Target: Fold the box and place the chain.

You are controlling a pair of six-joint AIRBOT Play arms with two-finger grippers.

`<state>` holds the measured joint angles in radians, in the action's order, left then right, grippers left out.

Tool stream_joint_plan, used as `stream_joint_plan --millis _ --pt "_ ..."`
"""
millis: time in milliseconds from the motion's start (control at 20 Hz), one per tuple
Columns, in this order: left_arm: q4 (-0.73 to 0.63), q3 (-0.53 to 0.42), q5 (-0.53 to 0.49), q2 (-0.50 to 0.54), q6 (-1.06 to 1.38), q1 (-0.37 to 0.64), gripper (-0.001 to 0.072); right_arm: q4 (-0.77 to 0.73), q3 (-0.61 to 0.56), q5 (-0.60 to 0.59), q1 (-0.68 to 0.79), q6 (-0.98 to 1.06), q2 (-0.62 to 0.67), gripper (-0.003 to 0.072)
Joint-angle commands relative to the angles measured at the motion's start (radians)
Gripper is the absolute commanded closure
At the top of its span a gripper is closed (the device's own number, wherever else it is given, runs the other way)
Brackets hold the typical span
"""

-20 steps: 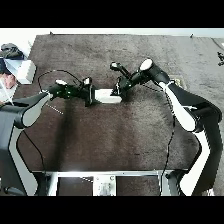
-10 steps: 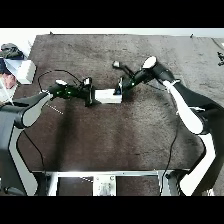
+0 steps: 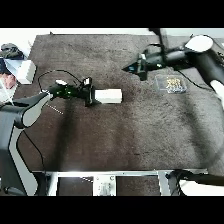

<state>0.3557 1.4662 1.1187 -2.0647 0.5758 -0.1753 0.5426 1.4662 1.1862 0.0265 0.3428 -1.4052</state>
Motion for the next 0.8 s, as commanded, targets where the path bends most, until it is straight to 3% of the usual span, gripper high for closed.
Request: stream_joint_plan --millis 0,150,250,450,750 --pt "-0.001 0.000 -0.001 0.000 0.001 0.000 0.0236 -0.023 -0.379 -0.391 0.038 0.021 0.324 0.0706" --pt "-0.001 0.000 -0.001 0.000 0.001 0.000 0.0236 -0.024 -0.756 -0.778 0.037 0.018 0.600 0.0706" --pt "0.000 0.000 0.000 0.000 0.001 0.000 0.0236 -0.024 -0.937 -0.912 0.037 0.018 0.731 0.0705" --pt "-0.001 0.000 0.000 0.000 0.001 0.000 0.0236 -0.024 -1.098 -0.937 0.037 0.018 0.879 0.0705" --pt "-0.043 0.000 0.024 0.001 0.001 0.000 0.0238 -0.024 -1.102 -0.940 0.037 0.018 0.913 0.0705"
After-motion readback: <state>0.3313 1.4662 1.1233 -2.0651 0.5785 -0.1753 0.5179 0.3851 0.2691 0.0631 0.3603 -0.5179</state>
